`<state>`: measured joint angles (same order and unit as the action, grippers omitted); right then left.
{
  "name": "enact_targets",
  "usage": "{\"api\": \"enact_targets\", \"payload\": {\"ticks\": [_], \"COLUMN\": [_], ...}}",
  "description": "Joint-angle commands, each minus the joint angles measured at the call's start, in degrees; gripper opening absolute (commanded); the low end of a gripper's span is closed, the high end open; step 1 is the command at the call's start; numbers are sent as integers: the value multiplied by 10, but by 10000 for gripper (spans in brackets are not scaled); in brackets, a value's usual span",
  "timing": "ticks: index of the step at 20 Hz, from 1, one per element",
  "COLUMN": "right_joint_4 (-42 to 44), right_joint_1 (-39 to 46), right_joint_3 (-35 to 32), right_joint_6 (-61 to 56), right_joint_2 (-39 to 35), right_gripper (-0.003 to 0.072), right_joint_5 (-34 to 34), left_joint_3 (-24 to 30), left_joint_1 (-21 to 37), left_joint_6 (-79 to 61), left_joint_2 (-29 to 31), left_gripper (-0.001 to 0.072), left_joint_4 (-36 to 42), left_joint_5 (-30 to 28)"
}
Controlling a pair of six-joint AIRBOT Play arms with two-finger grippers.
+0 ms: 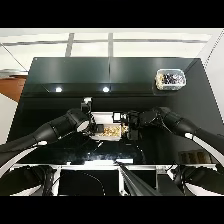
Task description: Fold the box and place the chain.
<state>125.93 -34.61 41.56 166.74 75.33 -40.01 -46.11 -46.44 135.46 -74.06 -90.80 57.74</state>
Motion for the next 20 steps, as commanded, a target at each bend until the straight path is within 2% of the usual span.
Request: {"api": "enact_targets", "payload": {"ticks": [1,8,9,20], "right_joint_4": [-1,-23,-23,-23], "right_joint_1": [-5,-5,-5,-5], "right_joint_3": [0,0,0,0], "right_joint_6": [-23,-48,-48,-71], "right_joint_2": [2,2,2,2], "right_gripper": [720,707,599,594], "right_joint_5": [14,8,1,-3], "left_joint_3": [0,0,0,0], "left_joint_1": [0,0,0,0], "left_joint_6": [0,0,0,0], "left_joint_2": [0,0,0,0], "left_gripper": [32,32,32,32], "left_joint_4": [0,0,0,0], "left_joint_5": [-1,-2,-2,-2]}}
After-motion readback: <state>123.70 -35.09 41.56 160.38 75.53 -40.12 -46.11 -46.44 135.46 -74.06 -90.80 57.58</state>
